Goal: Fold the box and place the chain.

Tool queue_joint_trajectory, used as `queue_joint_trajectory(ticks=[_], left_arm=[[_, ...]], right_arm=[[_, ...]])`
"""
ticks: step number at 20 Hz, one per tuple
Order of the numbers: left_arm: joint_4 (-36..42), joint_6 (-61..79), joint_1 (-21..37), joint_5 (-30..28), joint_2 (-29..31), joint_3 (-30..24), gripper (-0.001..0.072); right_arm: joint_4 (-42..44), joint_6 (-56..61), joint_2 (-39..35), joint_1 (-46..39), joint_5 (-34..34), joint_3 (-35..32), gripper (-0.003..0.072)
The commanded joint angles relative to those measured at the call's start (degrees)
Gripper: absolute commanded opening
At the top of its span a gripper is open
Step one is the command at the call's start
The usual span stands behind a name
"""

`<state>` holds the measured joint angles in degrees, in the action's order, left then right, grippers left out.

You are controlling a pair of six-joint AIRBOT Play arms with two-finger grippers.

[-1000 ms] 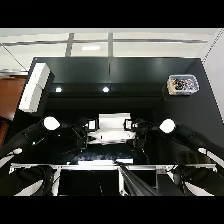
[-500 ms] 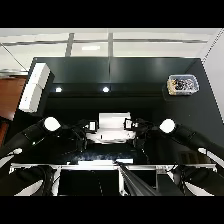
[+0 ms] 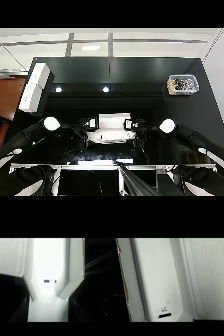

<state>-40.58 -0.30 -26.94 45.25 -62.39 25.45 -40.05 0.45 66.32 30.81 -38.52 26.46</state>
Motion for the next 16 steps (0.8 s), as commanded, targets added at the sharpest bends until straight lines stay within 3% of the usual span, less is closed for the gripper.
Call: queue_joint_trajectory(ticks=[1,2,4,8,16], left_arm=[[3.2,-0.1,-1.6,0.2,-0.1,0.1,0.0681],[3.0,0.1,-2.2,0.0,-0.3,0.1,0.0648],[1.2,0.1,-2.7,-1.6,-0.3,0.1,0.0359],[0.3,0.0,-2.7,-5.9,-0.3,0.1,0.0333],[2.7,-0.1,-2.7,-2.3,-0.3,0.0,0.0332]], right_arm=[[0.0,0.0,0.0,0.0,0.0,0.0,0.0537],[0.0,0.0,0.0,0.0,0.0,0.0,0.0537],[0.0,0.0,0.0,0.0,0.0,0.0,0.0537],[0.0,0.0,0.0,0.0,0.0,0.0,0.0537],[0.0,0.0,0.0,0.0,0.0,0.0,0.0537]])
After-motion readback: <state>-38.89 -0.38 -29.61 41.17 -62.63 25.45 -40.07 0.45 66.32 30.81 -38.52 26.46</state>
